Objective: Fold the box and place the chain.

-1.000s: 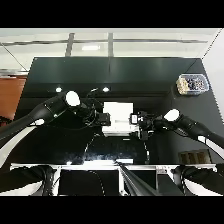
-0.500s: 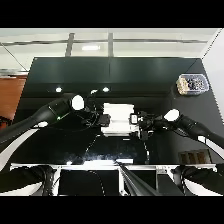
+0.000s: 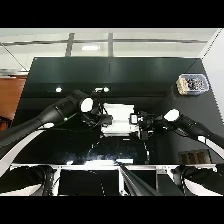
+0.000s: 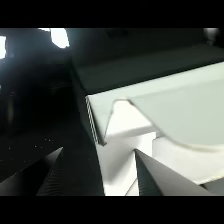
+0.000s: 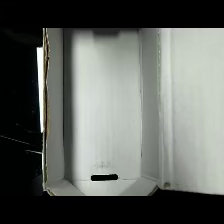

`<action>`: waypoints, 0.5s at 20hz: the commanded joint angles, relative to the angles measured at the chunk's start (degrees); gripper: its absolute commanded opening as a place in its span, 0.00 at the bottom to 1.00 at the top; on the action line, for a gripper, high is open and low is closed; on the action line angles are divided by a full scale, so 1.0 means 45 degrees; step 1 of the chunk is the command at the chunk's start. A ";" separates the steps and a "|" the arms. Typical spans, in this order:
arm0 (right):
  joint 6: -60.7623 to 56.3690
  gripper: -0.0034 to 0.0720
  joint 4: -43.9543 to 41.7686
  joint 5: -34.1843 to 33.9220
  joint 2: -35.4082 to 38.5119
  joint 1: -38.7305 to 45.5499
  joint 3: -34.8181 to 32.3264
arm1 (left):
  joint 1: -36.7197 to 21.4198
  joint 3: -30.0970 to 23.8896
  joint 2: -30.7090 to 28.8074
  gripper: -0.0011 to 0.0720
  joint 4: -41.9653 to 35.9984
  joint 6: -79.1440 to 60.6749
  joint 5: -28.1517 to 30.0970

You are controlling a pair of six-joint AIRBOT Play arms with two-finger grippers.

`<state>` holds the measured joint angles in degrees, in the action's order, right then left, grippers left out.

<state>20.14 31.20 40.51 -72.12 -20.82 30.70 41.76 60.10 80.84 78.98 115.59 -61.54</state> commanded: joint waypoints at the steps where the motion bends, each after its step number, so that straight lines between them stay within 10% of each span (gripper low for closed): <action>1: -0.0044 0.22 -0.0029 -0.0053 0.0000 -0.0005 0.0000 | 0.0733 0.0457 0.0359 0.71 0.1059 0.1122 -0.0491; 10: -0.0044 0.22 -0.0029 -0.0053 0.0000 -0.0005 0.0000 | 0.1069 0.0908 0.1336 0.71 0.1394 0.2103 -0.0515</action>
